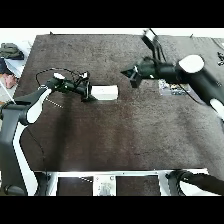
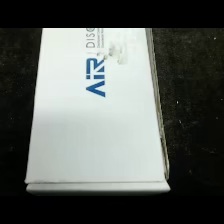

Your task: Fold the box and place the chain.

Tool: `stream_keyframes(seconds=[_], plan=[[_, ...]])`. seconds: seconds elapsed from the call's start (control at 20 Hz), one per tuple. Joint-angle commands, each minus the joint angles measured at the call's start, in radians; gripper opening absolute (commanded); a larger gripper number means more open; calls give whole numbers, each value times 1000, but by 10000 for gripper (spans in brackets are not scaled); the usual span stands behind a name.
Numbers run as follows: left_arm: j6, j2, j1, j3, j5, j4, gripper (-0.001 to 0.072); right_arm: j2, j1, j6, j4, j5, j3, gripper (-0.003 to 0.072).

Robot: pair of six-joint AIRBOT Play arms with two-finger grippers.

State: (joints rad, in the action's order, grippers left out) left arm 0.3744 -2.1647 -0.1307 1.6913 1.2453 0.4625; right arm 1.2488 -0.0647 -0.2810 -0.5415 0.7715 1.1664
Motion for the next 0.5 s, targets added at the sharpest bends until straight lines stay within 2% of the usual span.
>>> stream_keyframes(seconds=[0.0,0.2,0.45], plan=[[0,1,1,1,0,0,345,-306,1,-4,13,-398,-377,-6],[1,1,1,1,0,0,345,-578,0,-26,31,-596,-703,-6],[0,1,1,1,0,0,345,-820,0,-115,53,-811,-949,-6]])
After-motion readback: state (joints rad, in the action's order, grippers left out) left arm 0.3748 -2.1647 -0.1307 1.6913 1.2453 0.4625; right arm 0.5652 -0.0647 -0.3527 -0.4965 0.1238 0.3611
